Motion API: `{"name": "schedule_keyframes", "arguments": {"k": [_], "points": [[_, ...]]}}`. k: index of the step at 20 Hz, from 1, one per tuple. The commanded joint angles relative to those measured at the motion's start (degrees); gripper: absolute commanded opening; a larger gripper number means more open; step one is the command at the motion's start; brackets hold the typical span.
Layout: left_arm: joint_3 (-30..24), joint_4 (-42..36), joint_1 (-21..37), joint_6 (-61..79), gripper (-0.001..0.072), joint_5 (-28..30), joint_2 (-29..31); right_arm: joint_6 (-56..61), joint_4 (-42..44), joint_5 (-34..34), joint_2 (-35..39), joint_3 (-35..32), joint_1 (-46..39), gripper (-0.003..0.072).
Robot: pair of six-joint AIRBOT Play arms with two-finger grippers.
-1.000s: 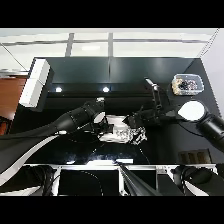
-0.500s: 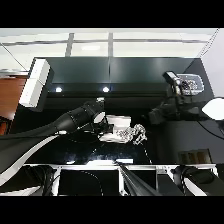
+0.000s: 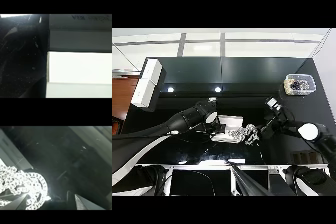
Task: Fold the box and place the chain.
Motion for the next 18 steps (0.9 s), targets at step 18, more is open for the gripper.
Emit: {"name": "schedule_keyframes", "arguments": {"k": [18], "points": [[0.0, 0.0, 0.0, 0.0, 0.0031, 0.0, 0.0, -17.7, 7.3, -7.9, -10.0, -1.9, 5.0, 0.0720]]}}
